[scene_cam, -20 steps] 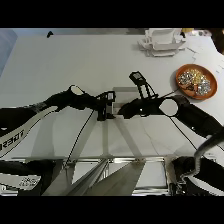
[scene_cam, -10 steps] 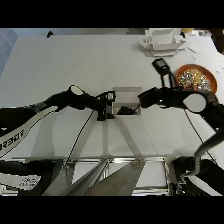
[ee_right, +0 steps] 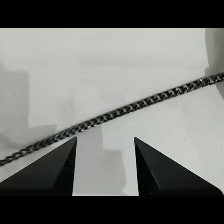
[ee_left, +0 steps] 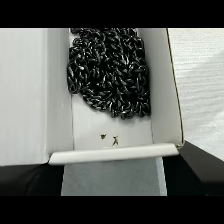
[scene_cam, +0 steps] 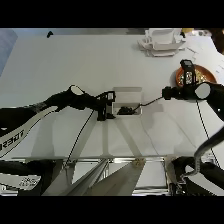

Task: Fold the box and place the chain.

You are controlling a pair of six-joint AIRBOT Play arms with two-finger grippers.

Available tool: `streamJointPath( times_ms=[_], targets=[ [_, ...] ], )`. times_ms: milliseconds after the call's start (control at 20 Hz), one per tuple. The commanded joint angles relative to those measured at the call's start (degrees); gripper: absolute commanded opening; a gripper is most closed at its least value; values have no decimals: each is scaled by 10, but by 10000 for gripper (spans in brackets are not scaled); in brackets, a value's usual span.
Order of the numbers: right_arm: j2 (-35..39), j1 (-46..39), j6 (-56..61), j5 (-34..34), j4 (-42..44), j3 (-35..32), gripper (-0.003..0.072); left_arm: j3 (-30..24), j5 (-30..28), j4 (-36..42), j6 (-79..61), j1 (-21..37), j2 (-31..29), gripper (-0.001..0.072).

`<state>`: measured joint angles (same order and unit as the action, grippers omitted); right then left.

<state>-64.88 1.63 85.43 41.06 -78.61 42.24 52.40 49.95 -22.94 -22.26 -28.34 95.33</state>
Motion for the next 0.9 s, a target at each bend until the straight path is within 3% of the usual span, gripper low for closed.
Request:
streamJointPath(
  times_ms=[0,500,850],
  targets=[
    [-51,-10,13,-22,-22,0,339,0,0,0,0,0,0,13],
    [-93,-10,14,-76,-36,0,337,0,0,0,0,0,0,13],
    [-125,-10,16,-66,-38,8,318,0,0,0,0,0,0,13]
  ],
)
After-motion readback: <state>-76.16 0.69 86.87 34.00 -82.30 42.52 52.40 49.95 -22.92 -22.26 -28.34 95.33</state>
